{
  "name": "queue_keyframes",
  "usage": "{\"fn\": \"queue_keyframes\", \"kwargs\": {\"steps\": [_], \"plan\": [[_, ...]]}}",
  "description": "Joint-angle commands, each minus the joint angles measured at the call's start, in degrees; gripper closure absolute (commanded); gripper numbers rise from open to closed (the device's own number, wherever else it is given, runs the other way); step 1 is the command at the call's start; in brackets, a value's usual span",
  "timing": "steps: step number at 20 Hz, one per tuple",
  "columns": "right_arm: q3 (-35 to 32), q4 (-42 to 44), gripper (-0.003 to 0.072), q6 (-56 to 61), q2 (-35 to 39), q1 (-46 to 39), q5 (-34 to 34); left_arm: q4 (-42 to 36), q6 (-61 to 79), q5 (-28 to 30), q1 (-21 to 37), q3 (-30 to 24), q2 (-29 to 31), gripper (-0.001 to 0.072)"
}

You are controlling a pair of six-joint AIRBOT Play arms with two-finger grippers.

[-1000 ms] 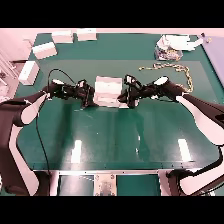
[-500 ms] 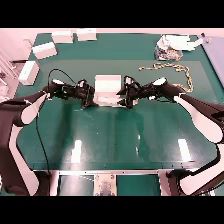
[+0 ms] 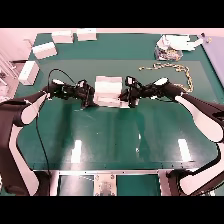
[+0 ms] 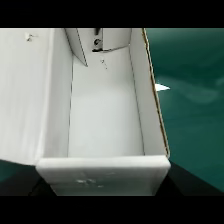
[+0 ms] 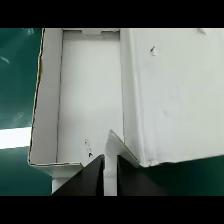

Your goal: Fold the box and place the chain.

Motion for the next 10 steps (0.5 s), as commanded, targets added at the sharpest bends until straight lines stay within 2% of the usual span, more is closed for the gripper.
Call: {"fn": "queue_keyframes", "kwargs": {"steps": [1, 3, 6, 10], "plan": [[0.07, -0.48, 0.0643, 2.71, 2.05, -1.64, 3.69, -0.09, -0.04, 0.24, 0.00, 0.02, 0.02, 0.0241], [0.04, -0.50, 0.0675, 3.85, 4.57, -2.16, 5.16, -0.09, -0.04, 0.26, 0.00, 0.02, 0.02, 0.0241], [0.04, -0.55, 0.0675, 9.53, 8.28, -3.34, 5.20, -0.09, -0.04, 0.26, 0.00, 0.02, 0.02, 0.0241], [0.04, -2.27, 0.0676, 25.33, 10.56, -6.71, 5.27, -0.09, -0.04, 0.24, 0.00, 0.02, 0.02, 0.0241]]}}
